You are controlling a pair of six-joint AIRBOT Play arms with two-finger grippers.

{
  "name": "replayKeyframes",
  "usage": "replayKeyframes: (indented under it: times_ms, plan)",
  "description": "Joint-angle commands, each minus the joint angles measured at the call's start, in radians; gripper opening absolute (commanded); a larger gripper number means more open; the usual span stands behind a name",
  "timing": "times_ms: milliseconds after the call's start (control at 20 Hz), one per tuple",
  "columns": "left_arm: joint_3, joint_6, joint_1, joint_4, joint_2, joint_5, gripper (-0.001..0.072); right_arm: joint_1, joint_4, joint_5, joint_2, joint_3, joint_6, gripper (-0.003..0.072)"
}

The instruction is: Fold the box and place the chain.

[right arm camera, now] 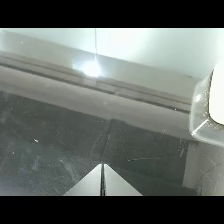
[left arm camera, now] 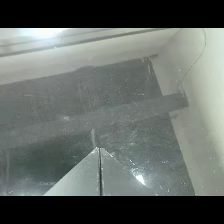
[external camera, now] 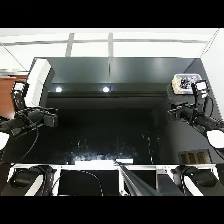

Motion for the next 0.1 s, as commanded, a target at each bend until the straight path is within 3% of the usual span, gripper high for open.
replayKeyframes:
  times_ms: [0, 50]
  plan:
    - [-0.001, 0.0, 0.0, 0.0, 0.0, 0.0, 0.0026, 0.0, 0.0, -0.001, 0.001, 0.0, -0.001, 0.0005]
    - [-0.001, 0.0, 0.0, 0.0, 0.0, 0.0, 0.0026, 0.0, 0.0, 0.0, 0.001, 0.0, -0.001, 0.0005]
